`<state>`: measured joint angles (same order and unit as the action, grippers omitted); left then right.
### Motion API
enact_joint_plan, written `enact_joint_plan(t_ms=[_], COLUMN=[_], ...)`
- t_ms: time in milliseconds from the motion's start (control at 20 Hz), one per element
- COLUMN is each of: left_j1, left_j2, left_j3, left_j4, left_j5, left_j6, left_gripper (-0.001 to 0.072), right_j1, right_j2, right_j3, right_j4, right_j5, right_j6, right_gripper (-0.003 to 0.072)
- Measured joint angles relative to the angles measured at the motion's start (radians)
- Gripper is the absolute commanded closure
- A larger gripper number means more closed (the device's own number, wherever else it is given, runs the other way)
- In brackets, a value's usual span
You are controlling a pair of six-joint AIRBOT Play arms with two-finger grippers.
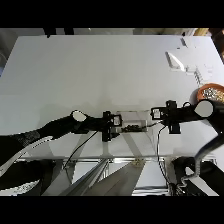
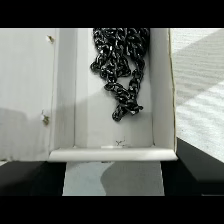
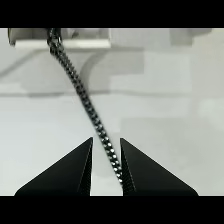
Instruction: Fold the box and place the chain.
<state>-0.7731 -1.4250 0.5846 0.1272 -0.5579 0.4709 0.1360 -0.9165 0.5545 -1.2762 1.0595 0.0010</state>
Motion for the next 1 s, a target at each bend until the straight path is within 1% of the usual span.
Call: enact_joint_plan(t_ms=[350, 750, 800, 850, 1000], left_j1=[0.000, 0.000, 0.000, 0.000, 0.000], left_j2=[0.000, 0.000, 0.000, 0.000, 0.000], left_j3=[0.000, 0.000, 0.000, 0.000, 0.000], left_j4=[0.000, 0.000, 0.000, 0.000, 0.000], left_j5=[0.000, 0.000, 0.000, 0.000, 0.000], left_j6=[0.000, 0.000, 0.000, 0.000, 0.000], left_gripper=[0.0395, 0.0395, 0.0395, 0.0395, 0.0395], right_j1=[-0.019, -0.020, -0.020, -0.021, -0.021], right_j2=[-0.136, -0.203, -0.211, -0.216, -0.220], right_j3=[-0.005, -0.005, -0.006, -0.005, -0.005], right_j4=[-0.053, -0.056, -0.056, -0.055, -0.054], right_j5=[-0.048, -0.106, -0.106, -0.103, -0.093], right_j6=[-0.075, -0.109, -0.111, -0.113, -0.114], right_gripper=[0.0520, 0.0537, 0.0613, 0.0663, 0.0671])
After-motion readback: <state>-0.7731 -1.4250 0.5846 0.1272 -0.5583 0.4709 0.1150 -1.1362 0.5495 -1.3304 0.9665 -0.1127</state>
